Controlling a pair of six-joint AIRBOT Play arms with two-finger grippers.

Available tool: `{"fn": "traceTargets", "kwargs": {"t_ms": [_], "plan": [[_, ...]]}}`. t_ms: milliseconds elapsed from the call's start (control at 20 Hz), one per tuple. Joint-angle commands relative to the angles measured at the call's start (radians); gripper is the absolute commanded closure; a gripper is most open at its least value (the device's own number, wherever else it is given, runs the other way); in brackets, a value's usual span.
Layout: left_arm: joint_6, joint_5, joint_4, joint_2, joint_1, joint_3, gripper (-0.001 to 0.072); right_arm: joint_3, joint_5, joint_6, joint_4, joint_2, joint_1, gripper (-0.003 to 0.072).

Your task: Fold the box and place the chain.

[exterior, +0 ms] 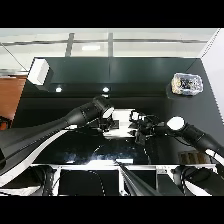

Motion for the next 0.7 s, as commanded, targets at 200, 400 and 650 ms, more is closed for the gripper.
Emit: {"fn": "traceTargets", "kwargs": {"t_ms": [200, 400, 650], "plan": [[0.002, -0.003, 0.0, 0.0, 0.0, 0.001, 0.0679, 0.003, -0.011, 0.183, -0.084, 0.021, -0.018, 0.0681], [0.002, -0.008, 0.0, 0.0, 0.0, 0.001, 0.0679, 0.112, 0.277, 0.795, -0.428, 0.153, -0.206, 0.0678], [0.002, -0.007, 0.0, 0.0, 0.0, 0.001, 0.0679, 0.002, 0.314, 1.267, -0.443, 0.23, -0.639, 0.0672]]}}
